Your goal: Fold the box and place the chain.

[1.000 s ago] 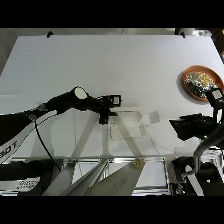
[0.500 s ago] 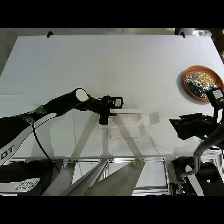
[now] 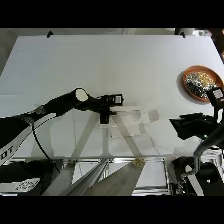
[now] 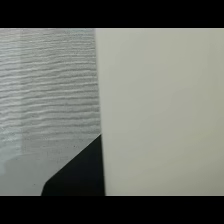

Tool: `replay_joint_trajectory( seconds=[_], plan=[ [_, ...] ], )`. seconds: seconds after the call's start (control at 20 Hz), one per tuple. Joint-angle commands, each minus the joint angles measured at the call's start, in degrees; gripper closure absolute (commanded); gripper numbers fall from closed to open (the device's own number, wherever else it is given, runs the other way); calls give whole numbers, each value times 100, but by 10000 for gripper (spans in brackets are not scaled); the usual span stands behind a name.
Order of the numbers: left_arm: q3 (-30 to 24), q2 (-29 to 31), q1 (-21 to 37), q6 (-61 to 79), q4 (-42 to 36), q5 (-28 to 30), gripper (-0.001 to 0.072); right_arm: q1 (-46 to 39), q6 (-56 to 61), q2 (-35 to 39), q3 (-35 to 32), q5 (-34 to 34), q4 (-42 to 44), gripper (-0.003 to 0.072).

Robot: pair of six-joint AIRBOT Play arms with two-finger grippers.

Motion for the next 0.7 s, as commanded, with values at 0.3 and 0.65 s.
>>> replay_joint_trajectory(
  seconds=[0.3,0.65],
  plan=[
    [7,-81,-11,275,-177,-26,702,4,0,4,-2,-26,0,221],
    [7,-79,-11,546,-179,-111,703,4,0,4,-2,-24,0,221]
  ],
)
